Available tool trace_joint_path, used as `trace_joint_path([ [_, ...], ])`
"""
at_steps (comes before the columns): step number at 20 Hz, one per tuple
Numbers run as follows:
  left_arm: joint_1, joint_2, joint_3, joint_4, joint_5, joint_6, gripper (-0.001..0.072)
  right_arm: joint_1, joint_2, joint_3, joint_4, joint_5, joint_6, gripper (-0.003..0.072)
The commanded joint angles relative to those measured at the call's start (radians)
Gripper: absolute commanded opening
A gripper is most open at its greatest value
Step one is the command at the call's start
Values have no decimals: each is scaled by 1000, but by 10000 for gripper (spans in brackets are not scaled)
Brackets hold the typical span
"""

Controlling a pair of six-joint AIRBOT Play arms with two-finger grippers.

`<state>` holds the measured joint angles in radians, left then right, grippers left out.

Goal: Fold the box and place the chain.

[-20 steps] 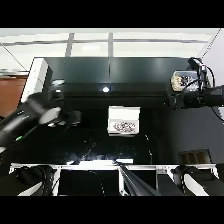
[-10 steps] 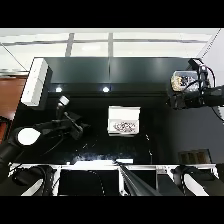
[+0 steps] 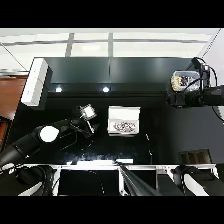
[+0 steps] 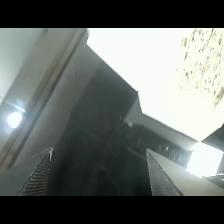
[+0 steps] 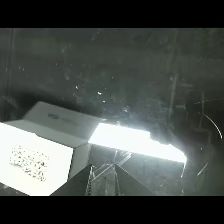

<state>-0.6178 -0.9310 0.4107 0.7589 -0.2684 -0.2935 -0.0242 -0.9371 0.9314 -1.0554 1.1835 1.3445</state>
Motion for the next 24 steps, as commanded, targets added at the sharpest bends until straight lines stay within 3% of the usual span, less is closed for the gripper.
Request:
trace_joint_path([
  [1, -50, -30, 7, -47, 34, 24, 706, 0, 0, 0, -1, -16, 25, 164],
  [5, 5, -64, 50, -147, -137, -10, 706, 0, -1, -1, -1, -45, 24, 163],
  [9, 185, -128, 139, -152, -454, -51, 705, 1, -1, -1, -4, -51, 24, 164],
  [12, 317, -243, 180, -298, -644, 90, 704, 2, -1, -1, -4, -50, 9, 164],
  [14, 297, -287, 180, -382, -657, 440, 711, 2, -1, -2, -4, -50, -10, 164],
  [16, 253, -325, 180, -415, -653, 639, 712, 2, -1, -3, -4, -43, -15, 163],
  [24, 225, -407, 215, -447, -631, 705, 712, 2, -1, -3, -4, -16, -44, 164],
])
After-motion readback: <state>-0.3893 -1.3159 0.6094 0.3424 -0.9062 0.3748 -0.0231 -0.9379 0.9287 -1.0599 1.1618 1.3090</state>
